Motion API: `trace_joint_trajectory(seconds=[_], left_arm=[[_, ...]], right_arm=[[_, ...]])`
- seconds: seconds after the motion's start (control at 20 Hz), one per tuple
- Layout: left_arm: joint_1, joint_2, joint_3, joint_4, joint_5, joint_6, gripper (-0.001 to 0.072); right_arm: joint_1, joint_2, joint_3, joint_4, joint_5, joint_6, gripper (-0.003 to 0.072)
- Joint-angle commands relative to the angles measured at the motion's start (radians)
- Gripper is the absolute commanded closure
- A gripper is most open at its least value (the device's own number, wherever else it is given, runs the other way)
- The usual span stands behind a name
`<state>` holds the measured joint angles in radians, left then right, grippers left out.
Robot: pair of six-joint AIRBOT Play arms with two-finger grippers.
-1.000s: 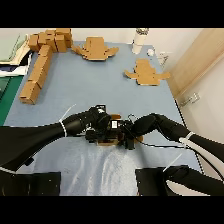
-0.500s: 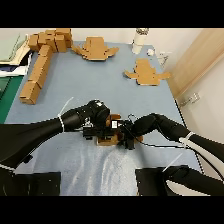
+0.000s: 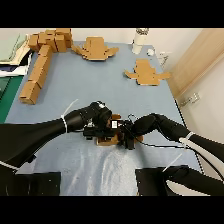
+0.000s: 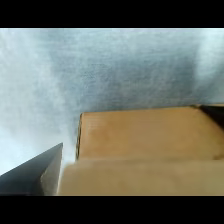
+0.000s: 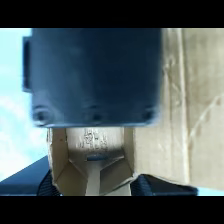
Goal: Fold the box.
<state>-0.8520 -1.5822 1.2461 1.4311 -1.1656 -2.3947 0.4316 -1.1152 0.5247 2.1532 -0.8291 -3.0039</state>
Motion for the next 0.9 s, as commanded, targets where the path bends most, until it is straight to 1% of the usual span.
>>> trace_joint_trajectory(seconds=[0.0,0.05,0.25,0.4,0.6,0.7,0.85], left_arm=[[-0.068,-0.002,0.016,0.223,-0.048,-0.149,0.0115],[-0.090,-0.002,0.023,0.266,-0.045,-0.166,0.0115],[-0.097,-0.002,0.024,0.269,-0.032,-0.207,0.0115],[-0.095,-0.003,0.024,0.262,-0.005,-0.231,0.0115],[-0.089,-0.003,0.024,0.210,-0.003,-0.293,0.0115],[-0.081,-0.003,0.024,0.206,-0.017,-0.288,0.0116],[-0.063,-0.003,0.024,0.140,-0.016,-0.135,0.0117]], right_arm=[[0.001,0.001,0.000,0.000,0.001,0.000,0.0179],[0.001,0.001,0.000,0.000,0.001,0.000,0.0179],[0.001,0.001,0.000,0.000,0.000,0.000,0.0179],[0.000,0.001,0.000,0.000,0.000,0.000,0.0179],[0.001,0.001,0.000,0.000,0.000,0.000,0.0179],[0.001,0.001,0.000,0.000,0.000,0.000,0.0179],[0.001,0.001,0.000,0.000,0.000,0.000,0.0179]])
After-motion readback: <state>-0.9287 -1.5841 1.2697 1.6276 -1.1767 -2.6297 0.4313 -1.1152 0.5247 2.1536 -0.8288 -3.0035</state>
